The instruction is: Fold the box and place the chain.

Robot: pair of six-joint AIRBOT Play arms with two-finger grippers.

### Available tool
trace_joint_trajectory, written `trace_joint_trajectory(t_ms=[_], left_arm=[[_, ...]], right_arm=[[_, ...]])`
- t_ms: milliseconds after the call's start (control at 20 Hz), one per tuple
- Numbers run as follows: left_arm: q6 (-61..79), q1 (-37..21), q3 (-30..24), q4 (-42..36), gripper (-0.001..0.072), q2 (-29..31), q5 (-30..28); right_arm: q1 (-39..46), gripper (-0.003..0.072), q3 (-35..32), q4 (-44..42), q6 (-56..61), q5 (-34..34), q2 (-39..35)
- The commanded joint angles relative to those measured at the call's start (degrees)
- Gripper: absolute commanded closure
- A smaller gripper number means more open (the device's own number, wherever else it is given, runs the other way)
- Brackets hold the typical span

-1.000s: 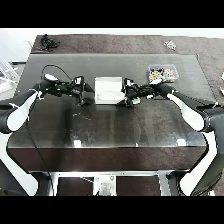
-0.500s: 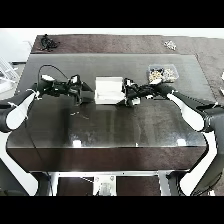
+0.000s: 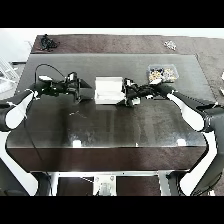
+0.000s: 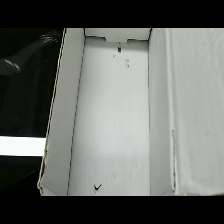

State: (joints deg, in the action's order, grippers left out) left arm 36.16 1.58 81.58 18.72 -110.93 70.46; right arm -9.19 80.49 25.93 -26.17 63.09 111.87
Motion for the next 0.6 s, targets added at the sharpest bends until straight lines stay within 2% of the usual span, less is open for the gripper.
trace_joint_trajectory(t_ms=[0,550], left_arm=[[-0.20,1.29,0.04,-1.20,-0.0011,-0.07,-0.85],[-2.27,2.99,0.04,-0.98,-0.0011,-0.96,-1.09]], right_arm=[[-0.02,0.0098,-0.02,0.00,0.00,0.00,-0.02],[-0.02,0.0098,-0.02,0.00,0.00,0.00,-0.02]])
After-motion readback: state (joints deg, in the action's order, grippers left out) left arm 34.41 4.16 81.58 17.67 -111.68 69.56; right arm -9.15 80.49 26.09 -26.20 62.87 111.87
